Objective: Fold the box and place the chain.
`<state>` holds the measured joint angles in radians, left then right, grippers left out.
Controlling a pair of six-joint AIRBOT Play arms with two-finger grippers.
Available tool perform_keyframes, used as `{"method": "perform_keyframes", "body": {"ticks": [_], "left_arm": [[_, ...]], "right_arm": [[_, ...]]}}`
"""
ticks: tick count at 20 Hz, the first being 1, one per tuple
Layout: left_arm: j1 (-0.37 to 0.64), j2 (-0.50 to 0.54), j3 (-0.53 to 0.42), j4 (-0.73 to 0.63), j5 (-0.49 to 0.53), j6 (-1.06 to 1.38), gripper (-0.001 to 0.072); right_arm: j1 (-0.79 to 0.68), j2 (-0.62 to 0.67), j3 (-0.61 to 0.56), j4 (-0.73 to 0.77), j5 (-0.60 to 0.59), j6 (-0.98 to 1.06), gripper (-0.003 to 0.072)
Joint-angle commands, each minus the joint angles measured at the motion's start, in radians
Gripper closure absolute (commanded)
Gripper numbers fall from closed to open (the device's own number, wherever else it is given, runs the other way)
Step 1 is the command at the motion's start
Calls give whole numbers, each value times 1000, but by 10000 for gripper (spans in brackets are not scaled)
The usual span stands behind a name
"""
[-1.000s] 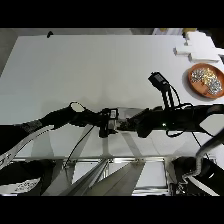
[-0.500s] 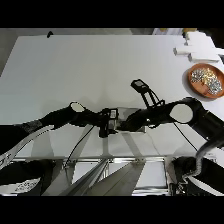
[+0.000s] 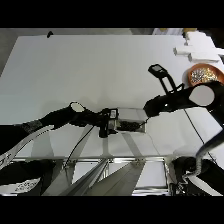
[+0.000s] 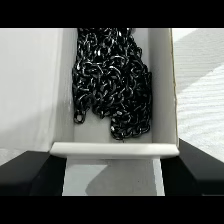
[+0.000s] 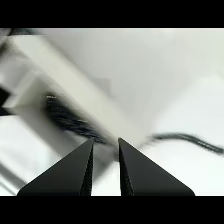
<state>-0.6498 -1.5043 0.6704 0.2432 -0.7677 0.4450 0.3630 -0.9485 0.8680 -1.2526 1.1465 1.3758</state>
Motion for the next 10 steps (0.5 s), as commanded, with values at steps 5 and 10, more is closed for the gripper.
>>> {"method": "perform_keyframes", "body": {"ticks": [5,10], "left_arm": [[0,0,0,0,0,0,643],[0,0,0,0,0,0,643]], "right_arm": [[-180,-79,-134,-128,-52,-12,509],[-181,-198,-211,-128,-171,15,405]]}}
